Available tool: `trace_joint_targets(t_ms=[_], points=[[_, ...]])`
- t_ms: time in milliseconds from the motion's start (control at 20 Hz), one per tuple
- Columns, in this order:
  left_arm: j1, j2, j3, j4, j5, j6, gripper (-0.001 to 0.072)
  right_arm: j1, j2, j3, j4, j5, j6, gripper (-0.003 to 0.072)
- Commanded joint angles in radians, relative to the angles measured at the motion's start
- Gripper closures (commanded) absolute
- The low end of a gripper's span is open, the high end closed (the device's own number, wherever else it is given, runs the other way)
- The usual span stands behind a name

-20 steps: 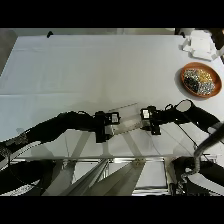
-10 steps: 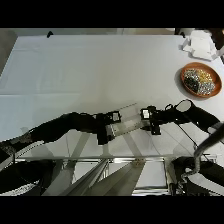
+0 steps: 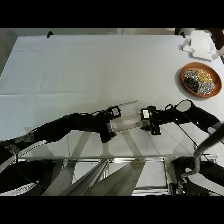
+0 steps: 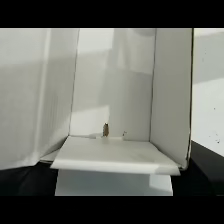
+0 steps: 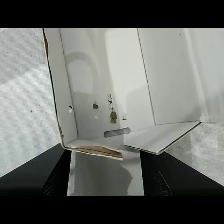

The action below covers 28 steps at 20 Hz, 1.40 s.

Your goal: Fold the box and place the chain.

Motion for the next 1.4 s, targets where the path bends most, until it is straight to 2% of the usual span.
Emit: trace_joint_targets(t_ms=[0,200,300,400,500,600,750,1350], points=[[0.000,-0.001,0.000,0.005,-0.014,0.164,0.0019,0.000,0.001,0.001,0.000,0.000,0.000,0.0265],[0.006,-0.002,0.000,0.009,-0.084,0.164,0.0030,0.000,0.001,0.001,0.000,0.000,0.000,0.0265],[0.010,-0.002,0.000,0.012,-0.125,0.164,0.0102,0.000,0.001,0.001,0.000,0.000,0.000,0.0265],[0.011,-0.002,0.000,0.015,-0.132,0.164,0.0106,0.000,0.001,0.001,0.000,0.000,0.000,0.0265],[0.010,-0.002,0.000,0.015,-0.121,0.164,0.0272,0.000,0.001,0.001,0.000,0.000,0.000,0.0265],[0.010,-0.003,0.000,0.015,-0.122,0.164,0.0285,0.000,0.001,0.001,0.000,0.000,0.000,0.0265],[0.009,-0.003,0.000,0.015,-0.122,0.164,0.0381,0.000,0.001,0.001,0.000,0.000,0.000,0.0265],[0.009,-0.003,0.000,0.015,-0.121,0.164,0.0378,0.000,0.001,0.001,0.000,0.000,0.000,0.0265]])
